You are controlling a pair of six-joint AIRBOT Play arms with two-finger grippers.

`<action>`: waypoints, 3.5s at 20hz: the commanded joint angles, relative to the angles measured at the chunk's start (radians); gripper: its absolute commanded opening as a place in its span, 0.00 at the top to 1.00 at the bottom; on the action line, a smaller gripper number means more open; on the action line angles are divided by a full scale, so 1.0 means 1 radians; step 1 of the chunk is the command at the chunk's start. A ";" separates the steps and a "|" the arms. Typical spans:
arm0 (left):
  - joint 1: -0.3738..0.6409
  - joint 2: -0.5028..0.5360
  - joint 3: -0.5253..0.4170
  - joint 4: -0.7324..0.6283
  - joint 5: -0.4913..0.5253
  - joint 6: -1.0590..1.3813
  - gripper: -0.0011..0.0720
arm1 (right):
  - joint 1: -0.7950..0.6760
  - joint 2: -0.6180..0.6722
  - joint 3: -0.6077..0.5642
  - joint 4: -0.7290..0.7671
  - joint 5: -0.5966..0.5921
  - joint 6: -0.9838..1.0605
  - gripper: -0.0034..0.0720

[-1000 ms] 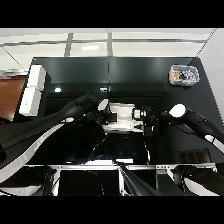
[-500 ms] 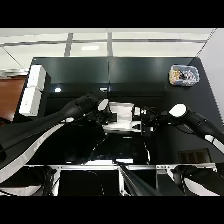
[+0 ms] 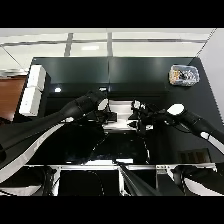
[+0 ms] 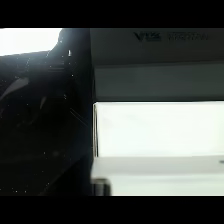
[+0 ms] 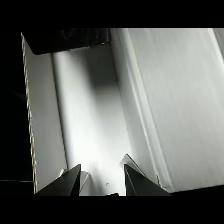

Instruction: Fold the box and place the chain.

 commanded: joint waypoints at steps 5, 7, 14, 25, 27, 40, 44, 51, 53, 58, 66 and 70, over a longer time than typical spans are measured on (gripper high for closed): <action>0.001 0.000 0.001 -0.002 -0.001 0.002 0.95 | 0.000 -0.003 0.000 0.008 0.002 0.000 0.49; 0.001 0.000 0.001 -0.002 -0.001 0.002 0.95 | 0.000 -0.003 0.000 0.008 0.002 0.000 0.31; 0.001 0.000 0.001 -0.002 -0.001 0.002 0.95 | -0.157 0.041 0.154 -0.404 0.211 0.831 0.95; 0.001 0.000 0.001 -0.002 -0.001 0.002 0.95 | -0.694 -0.045 -0.088 -0.133 0.404 1.154 0.94; 0.001 0.000 0.001 -0.002 -0.001 0.002 0.95 | -0.597 -0.107 -0.096 -0.103 0.381 1.149 0.94; 0.001 0.000 0.001 -0.002 0.000 0.002 0.95 | -0.360 -0.164 0.074 0.069 0.521 0.985 0.13; 0.001 0.000 0.001 -0.002 0.000 0.002 0.95 | -0.300 -0.164 0.086 0.075 0.502 1.020 0.14; 0.001 0.000 0.001 -0.002 0.000 0.002 0.95 | -0.142 -0.164 0.232 -0.147 0.431 1.261 0.40; 0.001 0.000 0.001 -0.002 0.000 0.002 0.95 | -0.086 -0.164 0.266 -0.229 0.385 1.353 0.40; 0.001 0.000 0.001 -0.002 -0.001 0.002 0.95 | 0.054 -0.164 0.354 -0.515 0.320 1.643 0.41; 0.001 0.000 0.001 -0.002 0.001 0.002 0.95 | 0.312 -0.204 0.467 -1.030 0.318 2.179 0.41; 0.001 0.000 0.001 -0.002 0.001 0.002 0.95 | 0.351 -0.233 0.467 -1.031 0.304 2.287 0.41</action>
